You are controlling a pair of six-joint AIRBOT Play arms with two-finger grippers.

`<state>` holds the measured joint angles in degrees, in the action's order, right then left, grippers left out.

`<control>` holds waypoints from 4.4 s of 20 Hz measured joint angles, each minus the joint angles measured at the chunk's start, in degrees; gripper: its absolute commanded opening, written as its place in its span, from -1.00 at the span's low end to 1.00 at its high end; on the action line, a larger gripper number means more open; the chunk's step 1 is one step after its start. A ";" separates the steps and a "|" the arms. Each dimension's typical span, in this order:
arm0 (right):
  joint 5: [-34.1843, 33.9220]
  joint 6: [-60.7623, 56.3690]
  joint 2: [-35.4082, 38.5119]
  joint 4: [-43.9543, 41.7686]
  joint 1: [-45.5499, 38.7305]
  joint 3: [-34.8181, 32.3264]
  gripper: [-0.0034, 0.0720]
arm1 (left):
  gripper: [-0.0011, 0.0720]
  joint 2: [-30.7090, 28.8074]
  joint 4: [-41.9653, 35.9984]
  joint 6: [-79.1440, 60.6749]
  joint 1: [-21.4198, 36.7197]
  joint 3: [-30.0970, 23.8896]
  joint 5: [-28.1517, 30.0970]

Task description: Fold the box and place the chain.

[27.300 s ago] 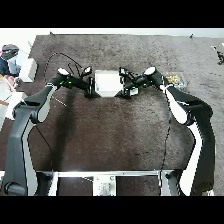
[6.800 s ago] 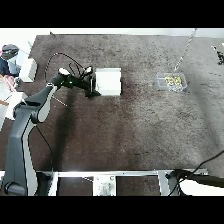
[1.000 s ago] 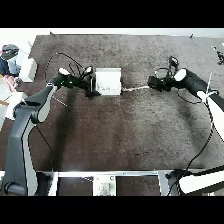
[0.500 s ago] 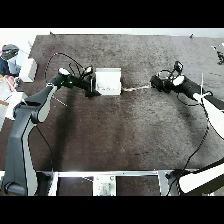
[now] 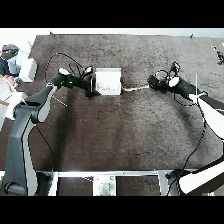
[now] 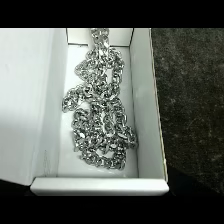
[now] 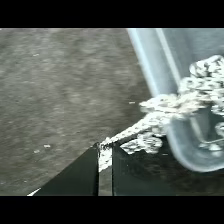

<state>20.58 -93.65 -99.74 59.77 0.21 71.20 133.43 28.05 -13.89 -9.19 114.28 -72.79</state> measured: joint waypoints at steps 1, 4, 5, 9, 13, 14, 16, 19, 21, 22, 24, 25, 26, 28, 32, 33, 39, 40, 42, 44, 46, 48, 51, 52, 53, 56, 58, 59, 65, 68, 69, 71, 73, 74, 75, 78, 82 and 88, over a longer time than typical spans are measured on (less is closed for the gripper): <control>0.04 0.00 0.63 0.09 0.50 -0.02 -0.88 | 0.35 0.00 0.00 0.04 0.00 0.00 0.00; 0.66 0.79 4.79 0.13 3.28 -0.02 -0.88 | 0.35 0.00 -0.02 0.22 0.00 0.00 0.00; 0.68 1.40 6.73 0.17 4.44 -0.02 -0.88 | 0.35 0.00 0.00 0.22 0.00 0.00 0.00; 0.39 4.57 16.35 0.20 10.75 -0.02 -0.88 | 0.35 0.00 -0.02 0.20 0.00 -0.02 0.00; -3.54 7.26 24.11 0.31 17.22 0.07 -0.88 | 0.35 0.00 -0.02 0.15 0.00 0.00 0.00; -4.50 7.74 25.24 0.50 18.60 0.42 -0.88 | 0.35 0.00 0.00 0.15 0.00 -0.02 0.00; -6.10 8.39 26.58 0.74 20.79 1.46 -0.88 | 0.35 0.00 -0.02 0.11 0.00 -0.02 0.00; -8.39 9.33 27.45 0.90 24.00 2.80 -0.88 | 0.35 0.00 0.00 -0.07 0.00 0.00 0.00; -10.05 9.62 27.45 0.92 25.51 3.26 -0.88 | 0.35 0.00 -0.02 -0.04 0.00 0.00 0.00; -10.62 9.73 27.10 0.94 26.18 3.41 -0.88 | 0.35 0.00 -0.02 -0.04 0.00 0.00 0.00; -11.13 9.84 25.86 0.92 27.47 3.56 -0.88 | 0.35 0.00 0.00 -0.02 0.00 0.00 0.00; -11.34 9.94 25.05 0.87 28.00 3.63 -0.88 | 0.35 0.00 0.00 0.00 0.00 0.00 0.00; -11.45 9.94 24.04 0.68 28.52 3.65 -0.88 | 0.35 0.00 0.00 0.00 0.00 0.00 0.00; -11.39 9.94 21.99 0.42 29.46 3.67 -0.88 | 0.35 0.00 0.00 0.24 0.00 0.00 0.00; -11.26 9.94 18.29 -0.17 30.32 3.69 -0.88 | 0.35 0.00 -0.02 0.22 0.00 0.00 0.00; -11.26 9.94 17.31 -0.22 30.45 3.69 -0.88 | 0.35 0.00 -0.02 0.20 0.00 0.00 0.00; -10.58 9.92 12.31 -0.39 30.40 3.69 -0.88 | 0.35 0.00 -0.02 0.15 0.00 0.00 0.00; -10.51 9.92 11.82 -0.39 30.29 3.69 -0.88 | 0.35 0.00 -0.02 0.15 0.00 0.00 0.00; -10.38 9.92 11.41 -0.42 29.83 4.15 -0.88 | 0.35 0.00 -0.02 0.11 0.00 0.00 -0.02; -10.47 9.92 11.39 -0.33 29.38 5.70 -0.88 | 0.35 0.00 -0.02 -0.07 0.00 -0.02 0.00; -10.38 9.99 11.32 0.92 29.07 7.45 -0.88 | 0.35 0.00 -0.02 -0.04 0.00 0.00 0.00; -10.40 10.03 11.21 1.73 28.55 8.52 -0.88 | 0.35 0.00 0.00 -0.04 0.00 0.00 0.00; -10.23 10.03 10.84 2.62 27.54 9.20 -0.88 | 0.35 0.00 0.00 0.00 0.00 0.00 0.00; -9.94 10.01 10.73 2.64 27.34 9.31 -0.88 | 0.35 0.00 0.00 0.02 0.00 0.00 0.00; -9.33 9.99 10.56 2.67 27.17 9.40 -0.88 | 0.35 0.00 0.00 0.04 0.00 0.00 0.00; -6.34 9.97 9.31 2.91 26.88 9.51 -0.88 | 0.35 0.00 0.00 0.22 0.00 0.00 0.00; -2.75 9.94 8.04 2.97 26.84 9.57 -0.55 | 0.35 0.00 0.00 0.22 0.00 0.00 0.00; -0.48 9.92 7.48 2.93 26.82 9.55 0.04 | 0.35 0.00 -0.02 0.20 0.00 0.00 0.00; 8.92 9.86 7.43 5.33 23.08 7.67 -0.12 | 0.35 0.00 0.00 0.15 0.00 0.00 0.00; 12.02 8.28 8.11 6.21 17.05 5.44 -0.12 | 0.35 0.00 -0.02 -0.02 0.00 0.00 -0.02; 12.94 7.52 8.22 6.51 14.78 4.66 -0.12 | 0.35 0.00 -0.02 -0.07 0.00 0.00 0.00; 14.08 5.55 8.33 7.30 9.86 2.89 -0.12 | 0.35 0.00 -0.02 -0.04 0.00 0.00 0.00; 14.71 3.41 7.93 7.85 5.20 1.73 -0.13 | 0.35 0.00 -0.02 -0.04 0.00 0.00 0.00; 14.97 2.45 7.56 8.11 3.17 1.33 -0.13 | 0.35 0.00 -0.02 -0.02 0.00 -0.02 0.00; 14.99 1.77 7.10 8.24 1.60 1.11 -0.13 | 0.35 0.00 -0.02 -0.02 0.00 -0.02 -0.02; 14.21 0.39 5.57 8.46 -1.68 0.70 -0.13 | 0.35 0.00 -0.02 0.00 0.00 0.00 0.00; 12.52 -0.42 2.97 8.50 -2.97 1.55 -0.13 | 0.35 0.00 -0.02 0.22 0.00 0.00 0.00; 11.96 -0.63 -2.05 8.61 -2.58 5.66 -0.24 | 0.35 0.00 -0.02 0.17 0.00 0.00 0.00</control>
<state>32.53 -94.28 -101.80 68.38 -2.37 76.86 133.43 28.03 -13.72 -9.19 114.28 -72.79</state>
